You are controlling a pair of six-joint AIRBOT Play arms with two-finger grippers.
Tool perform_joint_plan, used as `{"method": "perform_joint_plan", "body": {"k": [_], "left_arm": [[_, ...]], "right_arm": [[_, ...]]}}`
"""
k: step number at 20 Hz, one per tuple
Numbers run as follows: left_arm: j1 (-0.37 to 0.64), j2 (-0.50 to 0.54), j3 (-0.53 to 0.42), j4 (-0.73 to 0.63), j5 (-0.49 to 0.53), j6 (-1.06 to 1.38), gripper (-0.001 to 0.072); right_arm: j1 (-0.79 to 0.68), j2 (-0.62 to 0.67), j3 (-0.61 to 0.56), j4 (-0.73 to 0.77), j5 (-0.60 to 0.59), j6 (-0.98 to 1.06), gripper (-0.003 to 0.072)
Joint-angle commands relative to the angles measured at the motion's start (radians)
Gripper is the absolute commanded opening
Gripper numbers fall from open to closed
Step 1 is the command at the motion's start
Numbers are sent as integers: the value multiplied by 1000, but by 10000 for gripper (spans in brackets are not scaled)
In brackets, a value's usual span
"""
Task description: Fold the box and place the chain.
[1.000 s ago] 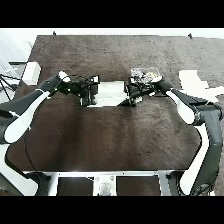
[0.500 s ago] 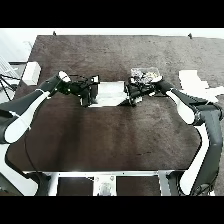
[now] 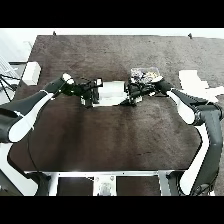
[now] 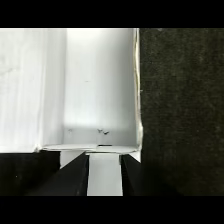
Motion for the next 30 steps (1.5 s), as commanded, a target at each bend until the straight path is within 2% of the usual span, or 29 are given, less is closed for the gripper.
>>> {"method": "perform_joint_plan", "body": {"k": [1, 9, 12, 13, 15, 16, 17, 23, 24, 26, 27, 30], "left_arm": [[-11, -1, 0, -2, 31, 17, 230], [-11, -1, 0, -119, 14, 85, 231], [-11, -1, 0, -124, 13, 84, 232], [-11, -1, 0, -138, 8, 84, 262], [-11, -1, 0, -145, -2, 84, 262], [-11, -1, 0, -145, -6, 84, 367], [-11, -2, 0, -145, -4, 77, 614], [-11, -2, 0, -144, -3, 66, 630], [-10, -2, 0, -138, -5, 65, 603], [-10, -2, 0, -106, -6, 66, 143], [-10, -2, 0, -88, -6, 66, 28], [7, 9, 0, -51, -36, 64, 19]], "right_arm": [[1, 0, 0, 0, 2, 0, 448], [1, 0, 0, 0, 2, 0, 448], [1, 0, 0, 0, 2, 0, 448], [1, 0, 0, 0, 2, 0, 448], [1, 0, 0, 0, 2, 0, 448], [1, 0, 0, 0, 2, 0, 449], [1, 0, 0, 0, 2, 0, 448], [1, 0, 0, 0, 2, 0, 448], [1, 0, 0, 0, 2, 0, 448], [1, 0, 0, 0, 2, 0, 448], [1, 0, 0, 0, 2, 0, 448], [1, 0, 0, 0, 2, 0, 448]]}}
